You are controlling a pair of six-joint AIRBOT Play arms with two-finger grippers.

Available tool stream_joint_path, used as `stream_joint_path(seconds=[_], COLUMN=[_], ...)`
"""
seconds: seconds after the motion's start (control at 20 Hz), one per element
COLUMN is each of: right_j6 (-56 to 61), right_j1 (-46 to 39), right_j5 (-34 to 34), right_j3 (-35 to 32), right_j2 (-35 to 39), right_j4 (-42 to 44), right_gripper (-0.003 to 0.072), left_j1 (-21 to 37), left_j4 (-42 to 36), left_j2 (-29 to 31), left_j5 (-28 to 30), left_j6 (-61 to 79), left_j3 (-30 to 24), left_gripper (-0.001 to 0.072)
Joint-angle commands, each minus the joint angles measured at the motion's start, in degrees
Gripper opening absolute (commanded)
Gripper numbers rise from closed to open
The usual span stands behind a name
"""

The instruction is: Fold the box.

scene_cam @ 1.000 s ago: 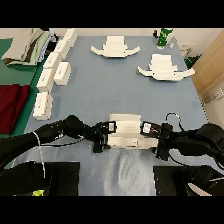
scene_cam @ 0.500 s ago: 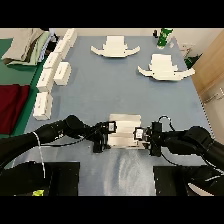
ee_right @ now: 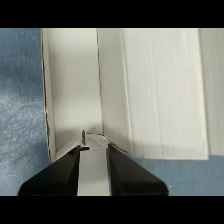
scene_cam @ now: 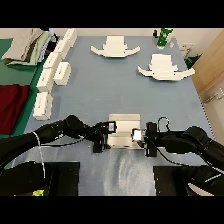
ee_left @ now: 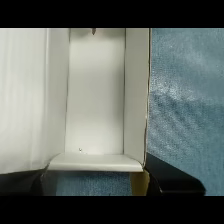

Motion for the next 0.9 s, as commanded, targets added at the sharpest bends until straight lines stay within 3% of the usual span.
stream_joint_path(seconds=[0.0, 0.1, 0.15, 0.2, 0.25, 0.75, 0.8, 0.85], right_j6=[-1.3, -1.3, -1.3, -1.2, -1.2, -1.2, -0.7, 2.6], right_j1=[0.7, 1.5, 1.7, 1.7, 1.7, 1.7, 1.7, 1.7], right_j5=[2.6, 3.7, 4.0, 4.1, 4.1, 3.7, 1.9, -0.5], right_j3=[0.0, 0.0, 0.0, 0.0, 0.0, 0.2, 0.4, 1.0], right_j2=[-0.7, -2.3, -3.3, -4.1, -4.4, -4.4, -3.9, -3.1], right_j4=[1.7, 1.8, 1.8, 2.3, 2.3, 1.3, 0.9, -0.2], right_gripper=[0.0261, 0.0262, 0.0330, 0.0544, 0.0648, 0.0653, 0.0637, 0.0543], left_j1=[0.0, 0.0, 0.0, 0.0, 0.0, 0.0, 0.0, 0.0], left_j4=[0.0, 0.0, 0.0, 0.0, 0.0, 0.0, 0.0, 0.0], left_j2=[0.0, 0.0, 0.0, 0.0, 0.0, 0.0, 0.0, 0.0], left_j5=[0.0, 0.0, 0.0, 0.0, 0.0, 0.0, 0.0, 0.0], left_j6=[0.0, 0.0, 0.0, 0.0, 0.0, 0.0, 0.0, 0.0], left_j3=[0.0, 0.0, 0.0, 0.0, 0.0, 0.0, 0.0, 0.0], left_gripper=[0.0538, 0.0538, 0.0538, 0.0537, 0.0537, 0.0538, 0.0537, 0.0537])
